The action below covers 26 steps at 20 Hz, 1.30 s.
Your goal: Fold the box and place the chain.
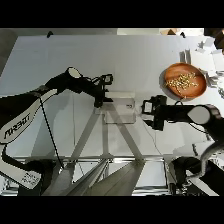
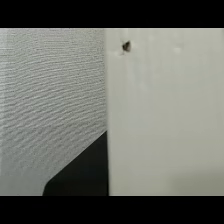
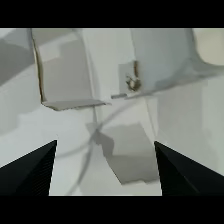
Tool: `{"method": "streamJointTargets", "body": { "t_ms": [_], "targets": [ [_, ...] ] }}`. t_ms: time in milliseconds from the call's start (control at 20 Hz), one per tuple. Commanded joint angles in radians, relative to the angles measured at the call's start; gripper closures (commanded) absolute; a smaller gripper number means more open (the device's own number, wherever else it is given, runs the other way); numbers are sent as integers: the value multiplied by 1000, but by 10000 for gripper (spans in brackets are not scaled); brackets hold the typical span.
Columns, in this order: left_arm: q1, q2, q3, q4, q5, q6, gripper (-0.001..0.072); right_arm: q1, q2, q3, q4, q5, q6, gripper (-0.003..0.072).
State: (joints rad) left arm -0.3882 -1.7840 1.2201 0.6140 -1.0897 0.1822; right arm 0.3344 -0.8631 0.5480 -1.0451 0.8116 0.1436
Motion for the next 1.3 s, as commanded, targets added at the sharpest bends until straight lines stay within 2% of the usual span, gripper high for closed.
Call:
{"method": "streamJointTargets", "body": {
  "t_ms": [0,100,300,500,700,850,1000,1250],
  "targets": [
    [0,-1,0,0,0,0,702,-3,-149,-1,170,-64,-287,-13],
    [0,-1,0,0,0,0,702,-42,-224,-1,240,-68,-393,-15],
    [0,-1,0,0,0,0,702,-146,-318,-1,285,-66,-419,-18],
    [0,-1,0,0,0,0,702,-158,-327,-7,417,-14,-528,-22],
    [0,-1,0,0,0,0,702,-148,-325,-87,481,-48,-575,-25],
    [0,-1,0,0,0,0,702,-114,-323,-90,513,-53,-571,-25],
    [0,-1,0,0,0,0,702,-102,-323,-91,623,-54,-545,-25],
    [0,-1,0,0,0,0,702,-102,-319,-91,658,-141,-327,-24]
  ]
}}
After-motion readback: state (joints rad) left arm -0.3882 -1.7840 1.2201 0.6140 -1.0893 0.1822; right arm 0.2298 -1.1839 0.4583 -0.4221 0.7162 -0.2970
